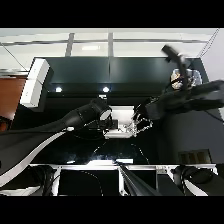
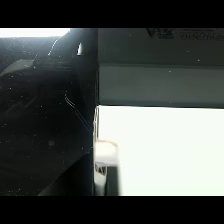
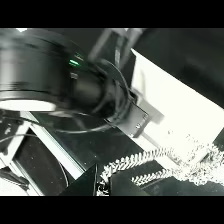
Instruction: Fold the box and place the chain.
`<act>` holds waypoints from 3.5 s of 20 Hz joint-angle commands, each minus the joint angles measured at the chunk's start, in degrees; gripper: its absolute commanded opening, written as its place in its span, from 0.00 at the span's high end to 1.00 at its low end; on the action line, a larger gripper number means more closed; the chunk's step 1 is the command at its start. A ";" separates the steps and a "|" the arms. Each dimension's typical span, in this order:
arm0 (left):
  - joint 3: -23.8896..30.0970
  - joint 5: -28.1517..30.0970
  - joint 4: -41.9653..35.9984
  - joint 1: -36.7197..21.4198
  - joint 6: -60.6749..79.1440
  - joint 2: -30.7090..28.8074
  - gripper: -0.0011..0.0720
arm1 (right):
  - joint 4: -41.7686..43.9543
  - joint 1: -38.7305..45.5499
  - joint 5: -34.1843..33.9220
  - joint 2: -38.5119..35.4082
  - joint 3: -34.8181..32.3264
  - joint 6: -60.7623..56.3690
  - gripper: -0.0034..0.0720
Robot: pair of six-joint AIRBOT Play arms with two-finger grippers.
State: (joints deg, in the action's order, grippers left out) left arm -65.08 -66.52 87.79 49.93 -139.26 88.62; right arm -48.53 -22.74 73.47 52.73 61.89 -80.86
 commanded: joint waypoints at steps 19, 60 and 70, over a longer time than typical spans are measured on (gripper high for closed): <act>-0.02 -0.26 0.00 -0.04 0.00 0.02 0.94 | 14.40 29.92 -17.49 -0.22 -25.11 37.79 0.17; -0.02 -0.04 0.00 -0.04 0.00 0.02 0.94 | 1.29 0.96 -32.81 8.74 -34.47 73.57 0.94; -0.02 0.00 0.00 -0.04 0.00 0.02 0.94 | -7.43 0.96 -19.04 -11.04 -22.16 38.56 0.94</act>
State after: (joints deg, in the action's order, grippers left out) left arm -65.08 -66.63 87.79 49.93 -139.26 88.62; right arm -55.55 -21.74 48.82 45.84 34.65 -32.86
